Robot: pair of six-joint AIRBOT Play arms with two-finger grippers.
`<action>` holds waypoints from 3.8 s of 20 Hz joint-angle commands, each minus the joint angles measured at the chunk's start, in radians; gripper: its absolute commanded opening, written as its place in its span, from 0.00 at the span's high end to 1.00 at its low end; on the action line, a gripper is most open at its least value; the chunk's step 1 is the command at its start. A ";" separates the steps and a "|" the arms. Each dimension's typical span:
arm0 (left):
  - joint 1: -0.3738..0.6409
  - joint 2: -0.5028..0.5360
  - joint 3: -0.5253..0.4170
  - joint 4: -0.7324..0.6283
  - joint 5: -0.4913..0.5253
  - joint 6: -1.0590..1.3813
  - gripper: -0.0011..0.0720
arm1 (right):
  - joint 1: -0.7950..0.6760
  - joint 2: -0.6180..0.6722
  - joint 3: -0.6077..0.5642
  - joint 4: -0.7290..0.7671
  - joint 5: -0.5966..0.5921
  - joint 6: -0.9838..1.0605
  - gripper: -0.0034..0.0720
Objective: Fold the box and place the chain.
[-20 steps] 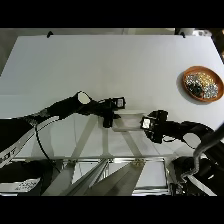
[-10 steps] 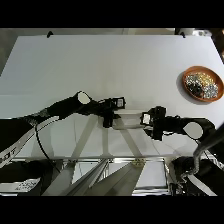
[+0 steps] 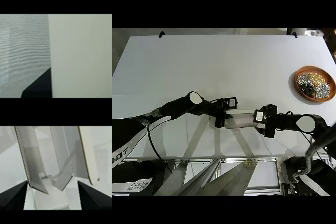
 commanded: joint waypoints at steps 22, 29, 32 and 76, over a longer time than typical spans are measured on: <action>0.000 0.001 0.001 0.000 -0.001 0.000 0.97 | -0.150 -0.093 0.044 0.203 0.139 -0.228 0.04; 0.000 0.001 0.001 0.000 -0.001 0.000 0.97 | -0.150 -0.096 0.044 0.208 0.101 -0.241 0.04; 0.000 0.001 0.001 0.000 -0.001 0.000 0.97 | -0.150 -0.098 0.044 0.256 0.095 -0.291 0.04; 0.000 0.001 0.001 0.000 -0.001 0.000 0.97 | -0.150 -0.433 0.081 0.349 0.114 -0.497 0.10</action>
